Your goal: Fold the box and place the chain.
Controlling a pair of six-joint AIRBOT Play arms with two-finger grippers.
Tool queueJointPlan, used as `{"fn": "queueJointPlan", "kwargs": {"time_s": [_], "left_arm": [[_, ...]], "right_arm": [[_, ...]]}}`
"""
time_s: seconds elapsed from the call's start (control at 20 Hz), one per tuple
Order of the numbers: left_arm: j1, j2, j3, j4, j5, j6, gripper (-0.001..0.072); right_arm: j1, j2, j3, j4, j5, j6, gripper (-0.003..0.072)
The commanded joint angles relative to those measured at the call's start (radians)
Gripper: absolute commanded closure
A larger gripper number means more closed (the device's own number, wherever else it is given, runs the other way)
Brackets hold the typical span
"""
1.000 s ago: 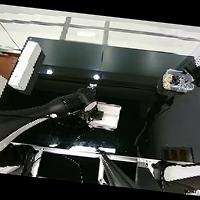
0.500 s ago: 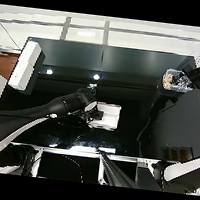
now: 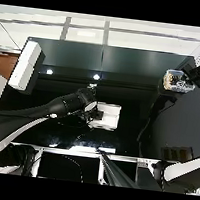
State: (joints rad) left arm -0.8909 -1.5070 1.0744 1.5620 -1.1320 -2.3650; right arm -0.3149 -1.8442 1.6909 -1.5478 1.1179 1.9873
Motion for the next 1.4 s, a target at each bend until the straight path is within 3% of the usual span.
{"fn": "queueJointPlan", "kwargs": {"time_s": [0.0, 0.55, 0.9, 1.1, 1.35], "left_arm": [[0.000, 0.000, 0.000, 0.000, -0.003, 0.001, 0.0678], [0.000, 0.000, 0.000, 0.000, -0.003, 0.001, 0.0678], [0.000, 0.000, 0.000, 0.000, -0.003, 0.001, 0.0678], [0.000, 0.000, 0.000, 0.001, -0.004, 0.001, 0.0678], [0.000, 0.000, 0.000, 0.000, -0.003, 0.001, 0.0678]], "right_arm": [[-0.010, 0.075, 0.016, 0.003, 0.050, -0.130, 0.0649], [-0.018, 0.494, 0.016, 0.038, 0.137, -0.366, 0.0649], [-0.017, 0.706, 0.013, 0.339, 0.307, -0.512, 0.0650], [0.059, 0.827, -0.106, 0.463, 0.323, -0.559, 0.0650], [0.248, 0.851, -0.252, 0.462, 0.420, -0.621, 0.0650]]}}
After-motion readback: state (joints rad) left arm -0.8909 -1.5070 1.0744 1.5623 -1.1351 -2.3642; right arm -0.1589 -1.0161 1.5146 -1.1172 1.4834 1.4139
